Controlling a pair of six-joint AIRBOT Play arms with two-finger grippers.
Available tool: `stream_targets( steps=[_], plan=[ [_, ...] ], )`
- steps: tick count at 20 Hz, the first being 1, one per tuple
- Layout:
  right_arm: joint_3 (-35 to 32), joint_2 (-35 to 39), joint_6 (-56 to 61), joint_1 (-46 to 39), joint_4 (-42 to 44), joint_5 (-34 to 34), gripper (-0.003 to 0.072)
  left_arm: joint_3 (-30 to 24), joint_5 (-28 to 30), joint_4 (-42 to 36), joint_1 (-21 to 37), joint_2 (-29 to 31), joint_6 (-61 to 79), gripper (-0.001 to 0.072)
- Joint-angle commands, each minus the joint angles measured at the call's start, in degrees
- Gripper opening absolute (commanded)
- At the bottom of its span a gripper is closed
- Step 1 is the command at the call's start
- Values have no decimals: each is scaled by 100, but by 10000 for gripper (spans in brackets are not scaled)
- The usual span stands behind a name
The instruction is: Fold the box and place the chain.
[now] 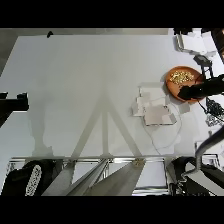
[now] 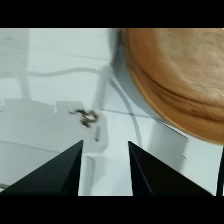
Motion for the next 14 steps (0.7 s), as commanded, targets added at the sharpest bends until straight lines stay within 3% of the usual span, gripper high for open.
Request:
stream_targets(
  steps=[1, 6, 9, 14],
  plan=[
    [2, 2, 1005, -4, -1318, 140, 355, -2, 0, 2, 2, 2, 0, 699],
    [2, -153, 1099, -518, -1473, 608, 385, -2, 0, 2, 2, 2, 0, 699],
    [2, -542, 739, -960, -933, 933, 385, -2, 0, 2, 2, 4, 0, 699],
    [7, -1384, -94, -1147, 31, 791, 385, -2, 0, 2, 2, 2, 0, 699]
  ],
)
